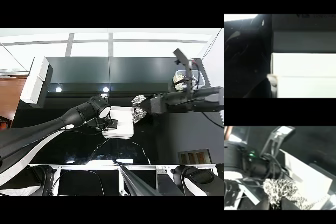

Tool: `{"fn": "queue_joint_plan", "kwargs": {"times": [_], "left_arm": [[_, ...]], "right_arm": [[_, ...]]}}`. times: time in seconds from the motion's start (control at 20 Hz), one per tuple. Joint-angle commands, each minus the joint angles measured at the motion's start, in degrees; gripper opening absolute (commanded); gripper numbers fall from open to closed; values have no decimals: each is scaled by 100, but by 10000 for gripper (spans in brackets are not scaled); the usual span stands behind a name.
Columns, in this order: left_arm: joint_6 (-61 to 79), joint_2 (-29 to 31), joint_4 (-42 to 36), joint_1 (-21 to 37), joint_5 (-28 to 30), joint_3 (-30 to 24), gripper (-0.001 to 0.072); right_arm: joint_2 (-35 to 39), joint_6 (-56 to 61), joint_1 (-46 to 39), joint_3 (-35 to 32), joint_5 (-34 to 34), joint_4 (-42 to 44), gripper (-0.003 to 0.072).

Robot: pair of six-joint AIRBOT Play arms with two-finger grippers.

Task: Fold the box and place the chain.

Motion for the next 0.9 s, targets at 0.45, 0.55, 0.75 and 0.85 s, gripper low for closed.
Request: {"fn": "queue_joint_plan", "kwargs": {"times": [0.45, 0.55, 0.75, 0.85], "left_arm": [[0, 0, 4, 2, 2, 2, 28], [0, 0, 4, 2, 4, 2, 28], [0, 0, 4, 2, 2, 2, 28], [0, 0, 4, 2, 2, 2, 28]], "right_arm": [[-1106, 188, 713, -258, -553, -881, 17], [-1272, 289, 713, -688, -713, -879, 17], [-1567, 286, 745, -960, -1021, -828, 17], [-1593, 289, 807, -960, -1025, -831, 17]]}}
